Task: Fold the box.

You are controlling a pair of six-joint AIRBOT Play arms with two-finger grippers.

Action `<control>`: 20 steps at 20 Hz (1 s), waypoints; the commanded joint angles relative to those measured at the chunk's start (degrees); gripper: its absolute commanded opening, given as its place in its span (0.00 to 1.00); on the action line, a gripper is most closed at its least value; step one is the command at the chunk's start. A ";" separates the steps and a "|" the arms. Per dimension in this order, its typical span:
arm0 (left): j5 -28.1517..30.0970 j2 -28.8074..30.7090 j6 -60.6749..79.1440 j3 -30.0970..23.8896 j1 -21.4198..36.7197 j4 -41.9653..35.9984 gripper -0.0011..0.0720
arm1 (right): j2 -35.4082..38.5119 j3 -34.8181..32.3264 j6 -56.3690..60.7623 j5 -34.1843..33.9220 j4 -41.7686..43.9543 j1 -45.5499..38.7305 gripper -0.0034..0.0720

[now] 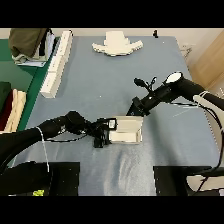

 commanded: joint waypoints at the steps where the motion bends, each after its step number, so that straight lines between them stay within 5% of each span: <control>1: 0.04 -0.02 0.00 0.04 -0.02 0.00 0.73 | 6.19 -1.84 -1.60 0.24 -5.60 5.27 0.05; 10: 0.00 -0.02 0.00 0.04 -0.02 0.00 0.73 | 18.80 -15.74 -7.28 -18.88 -18.67 17.53 0.05; 20: 0.00 -0.02 0.00 0.04 -0.02 0.00 0.73 | 28.70 -16.94 -13.44 -39.45 -28.74 23.82 0.05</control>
